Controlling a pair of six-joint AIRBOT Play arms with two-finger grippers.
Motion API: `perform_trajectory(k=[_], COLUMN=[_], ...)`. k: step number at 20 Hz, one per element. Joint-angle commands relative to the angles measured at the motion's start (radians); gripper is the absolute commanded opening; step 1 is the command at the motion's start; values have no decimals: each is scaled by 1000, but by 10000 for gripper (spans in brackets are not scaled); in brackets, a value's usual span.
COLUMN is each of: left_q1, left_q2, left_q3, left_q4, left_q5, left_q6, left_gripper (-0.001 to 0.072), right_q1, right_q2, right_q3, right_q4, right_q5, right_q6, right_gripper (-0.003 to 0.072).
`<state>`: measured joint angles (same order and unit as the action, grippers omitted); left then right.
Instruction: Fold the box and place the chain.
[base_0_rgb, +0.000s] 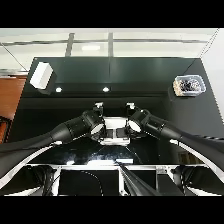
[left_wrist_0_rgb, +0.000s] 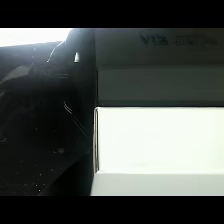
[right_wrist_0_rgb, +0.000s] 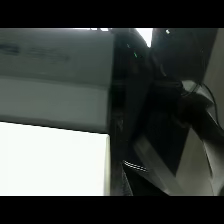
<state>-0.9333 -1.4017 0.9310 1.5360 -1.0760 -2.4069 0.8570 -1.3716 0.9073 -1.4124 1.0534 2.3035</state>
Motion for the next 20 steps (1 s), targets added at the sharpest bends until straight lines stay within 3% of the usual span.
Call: perform_trajectory(k=[1,6,10,13,15,17,20], left_q1=[1,1,1,1,1,1,1], left_q2=[0,0,0,0,0,0,0], left_q3=[1,1,1,1,1,1,1], left_q4=[0,0,0,0,0,0,0], left_q5=[-7,-6,-6,-6,-7,-6,-6], left_q6=[-2,-2,-2,-2,-2,-2,-2], left_gripper=[26,26,26,26,26,26,26], right_q1=[-2,-16,-32,-103,-186,-303,-552], right_q2=[42,177,373,487,499,498,475], right_q3=[0,0,0,0,-3,-48,-160], right_q4=[-4,-73,-118,-291,-500,-687,-752], right_q5=[17,116,117,149,174,61,-296], right_q6=[-41,-158,-229,-229,-229,-229,-203], right_gripper=[287,283,283,282,283,282,281])
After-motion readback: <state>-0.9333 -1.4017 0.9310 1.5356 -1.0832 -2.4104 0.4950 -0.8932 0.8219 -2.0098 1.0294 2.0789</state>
